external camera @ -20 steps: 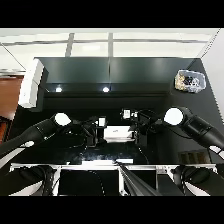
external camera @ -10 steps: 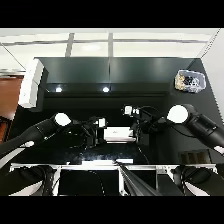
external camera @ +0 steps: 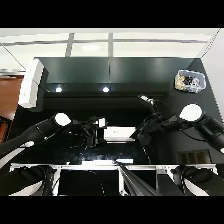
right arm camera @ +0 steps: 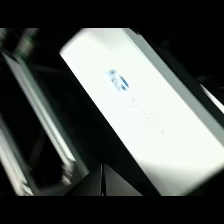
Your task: Fold the box and place the chain.
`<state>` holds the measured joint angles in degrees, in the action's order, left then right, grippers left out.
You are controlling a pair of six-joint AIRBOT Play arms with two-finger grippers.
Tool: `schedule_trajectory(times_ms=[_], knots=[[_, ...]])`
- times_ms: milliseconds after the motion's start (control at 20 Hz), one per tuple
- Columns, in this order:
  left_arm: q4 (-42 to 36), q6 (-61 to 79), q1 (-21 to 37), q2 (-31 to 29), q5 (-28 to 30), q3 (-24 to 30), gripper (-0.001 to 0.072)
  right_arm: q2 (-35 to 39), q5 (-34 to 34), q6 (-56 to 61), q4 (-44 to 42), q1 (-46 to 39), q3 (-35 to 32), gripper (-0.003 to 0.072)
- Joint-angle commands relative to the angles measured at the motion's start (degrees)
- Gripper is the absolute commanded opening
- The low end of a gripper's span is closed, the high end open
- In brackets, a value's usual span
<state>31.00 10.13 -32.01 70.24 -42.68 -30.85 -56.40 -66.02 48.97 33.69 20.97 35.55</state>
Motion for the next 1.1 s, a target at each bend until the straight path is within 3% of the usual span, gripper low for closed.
schedule_trajectory(times_ms=[0, 450, 900, 1050], knots=[[0.00, -0.04, -0.02, 0.04, -0.02, -0.02, 0.0393, -4.52, 2.62, -0.61, -16.33, -0.96, -4.00, 0.0001], [-0.02, -0.04, -0.02, 0.04, 0.00, -0.02, 0.0394, -14.51, 6.01, 2.51, -13.38, -0.96, -4.02, 0.0004], [-0.13, -0.04, -0.02, 0.04, 0.00, -0.02, 0.0394, -14.58, 8.17, 2.67, -12.09, -0.98, -4.00, 0.0005], [-2.21, -0.07, 0.00, 0.00, 0.07, -0.04, 0.0394, -13.55, 4.35, 2.67, -12.07, -2.62, -2.99, 0.0010]])
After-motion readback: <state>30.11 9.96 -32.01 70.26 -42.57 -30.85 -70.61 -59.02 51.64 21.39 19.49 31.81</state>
